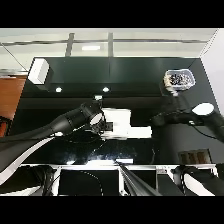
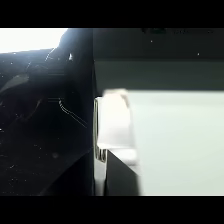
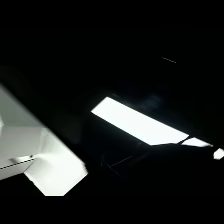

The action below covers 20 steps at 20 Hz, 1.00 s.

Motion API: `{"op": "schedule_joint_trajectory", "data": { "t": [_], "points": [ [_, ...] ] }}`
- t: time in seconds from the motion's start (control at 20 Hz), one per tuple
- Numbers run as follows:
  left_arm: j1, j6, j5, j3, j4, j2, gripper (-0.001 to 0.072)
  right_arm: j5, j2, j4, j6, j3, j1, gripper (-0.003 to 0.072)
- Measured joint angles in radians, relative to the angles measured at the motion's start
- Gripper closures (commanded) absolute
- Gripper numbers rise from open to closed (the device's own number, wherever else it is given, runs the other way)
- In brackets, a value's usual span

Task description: Fold the box and place the chain.

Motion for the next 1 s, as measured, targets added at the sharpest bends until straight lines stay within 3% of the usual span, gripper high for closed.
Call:
{"op": "schedule_joint_trajectory", "data": {
  "t": [0.15, 0.25, 0.4, 0.6, 0.65, 0.7, 0.75, 1.0],
  "points": [
    [0.0, 0.0, 0.0, 0.0, 0.003, 0.0, 0.0684, 0.08, -0.014, -0.023, 0.204, -0.016, -0.172, 0.0673],
    [0.0, -0.001, 0.0, 0.0, 0.003, 0.0, 0.0684, 0.133, -0.052, -0.029, 0.281, -0.031, -0.192, 0.0673],
    [0.0, -0.003, 0.0, 0.0, 0.003, 0.0, 0.0684, 0.192, -0.134, 0.0, 0.328, -0.045, -0.107, 0.0673],
    [0.0, -0.003, 0.0, 0.0, 0.003, 0.0, 0.0684, 0.19, -0.212, 0.173, 0.265, -0.046, 0.052, 0.0666],
    [0.0, -0.003, -0.001, 0.0, 0.004, 0.0, 0.0685, 0.189, -0.22, 0.211, 0.236, -0.041, 0.078, 0.0535],
    [0.0, -0.003, 0.0, 0.0, 0.004, 0.0, 0.0685, 0.195, -0.228, 0.246, 0.21, -0.031, 0.1, 0.0258],
    [0.0, -0.002, 0.0, 0.0, 0.003, 0.0, 0.0684, 0.207, -0.232, 0.271, 0.189, -0.02, 0.116, 0.0056],
    [0.0, -0.002, -0.001, 0.0, 0.003, 0.0, 0.0684, 0.239, -0.242, 0.307, 0.137, 0.038, 0.185, 0.0054]
  ]
}}
